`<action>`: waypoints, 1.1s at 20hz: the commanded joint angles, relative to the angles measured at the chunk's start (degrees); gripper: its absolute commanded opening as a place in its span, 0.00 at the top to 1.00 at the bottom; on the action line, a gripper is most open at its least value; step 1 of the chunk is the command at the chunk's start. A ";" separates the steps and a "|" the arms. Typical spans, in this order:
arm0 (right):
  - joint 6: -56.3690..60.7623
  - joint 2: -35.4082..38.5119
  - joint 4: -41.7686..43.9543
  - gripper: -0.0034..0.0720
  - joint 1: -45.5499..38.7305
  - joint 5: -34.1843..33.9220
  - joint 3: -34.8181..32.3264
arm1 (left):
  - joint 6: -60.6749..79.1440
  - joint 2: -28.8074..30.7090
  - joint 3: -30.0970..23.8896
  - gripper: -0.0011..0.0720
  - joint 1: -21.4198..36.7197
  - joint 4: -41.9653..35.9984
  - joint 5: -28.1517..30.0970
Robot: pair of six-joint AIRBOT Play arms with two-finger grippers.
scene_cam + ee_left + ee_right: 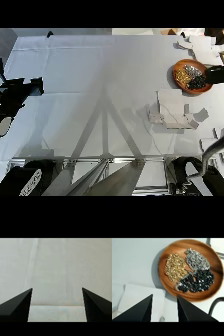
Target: Fold the box and place the chain.
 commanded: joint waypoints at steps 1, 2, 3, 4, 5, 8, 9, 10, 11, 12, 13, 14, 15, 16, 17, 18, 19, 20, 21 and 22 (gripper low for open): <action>4.79 1.20 -8.61 0.50 0.00 4.76 0.24 | 0.00 0.04 0.02 0.03 -0.02 0.02 0.00; 6.10 1.14 -10.71 0.46 0.00 5.46 0.24 | 0.00 0.04 0.02 0.03 -0.02 0.02 0.00; 7.23 1.05 -12.50 0.39 0.00 6.23 0.24 | 0.00 0.04 0.02 0.03 -0.02 0.02 0.00; 8.22 0.98 -14.75 0.39 0.00 7.15 0.24 | 0.00 0.04 0.02 0.03 -0.02 0.02 0.00; 9.38 0.96 -17.66 0.39 0.00 8.33 0.24 | 0.00 0.04 0.02 0.03 -0.02 0.02 0.00; 16.72 0.22 -26.05 0.40 0.00 11.02 0.24 | 0.00 0.04 0.02 0.03 -0.02 0.02 0.00; 17.64 -0.85 -27.19 0.40 0.00 12.61 0.24 | 0.00 0.04 0.02 0.03 -0.02 0.02 0.00; 17.64 -2.36 -27.12 0.40 -0.17 14.43 0.24 | 0.00 0.04 0.02 0.03 -0.02 0.00 0.00; 17.64 -4.07 -26.58 0.40 -0.55 16.31 0.24 | 0.00 0.04 0.02 0.03 -0.02 0.02 0.00; 17.64 -5.95 -26.34 0.40 -0.94 18.25 0.24 | 0.00 0.04 0.02 0.03 -0.02 0.02 0.00; 17.59 -7.93 -26.29 0.39 -1.40 19.82 0.24 | 0.00 0.04 0.02 0.03 -0.02 0.02 0.00; 17.49 -9.73 -25.57 0.39 -1.97 20.81 0.24 | 0.00 0.04 0.02 0.03 -0.02 0.02 0.00; 17.33 -11.23 -24.09 0.39 -2.58 21.31 0.24 | 0.00 0.04 0.02 0.03 -0.02 0.02 0.00; 16.90 -12.87 -22.49 0.39 -3.26 21.55 0.24 | 0.00 0.04 0.02 0.03 -0.02 0.02 0.00; 16.63 -14.45 -22.29 0.39 -3.76 21.90 0.24 | 0.00 0.04 0.02 0.03 -0.02 0.00 0.00; 15.78 -15.85 -22.64 0.39 -4.31 22.49 0.24 | 0.00 0.04 0.02 0.03 -0.02 0.02 0.00; 15.67 -17.27 -22.67 0.39 -5.14 22.95 0.24 | 0.00 0.04 0.02 0.03 -0.02 0.02 0.00; 15.61 -18.91 -22.03 0.39 -6.12 23.87 0.24 | 0.00 0.04 0.02 0.03 -0.02 0.02 0.00; 15.39 -20.41 -21.75 0.39 -6.97 24.46 0.24 | 0.00 0.04 0.02 0.03 -0.02 0.02 0.00; 15.13 -22.10 -21.70 0.39 -7.63 25.22 0.24 | 0.00 0.04 0.02 0.03 -0.02 0.02 0.00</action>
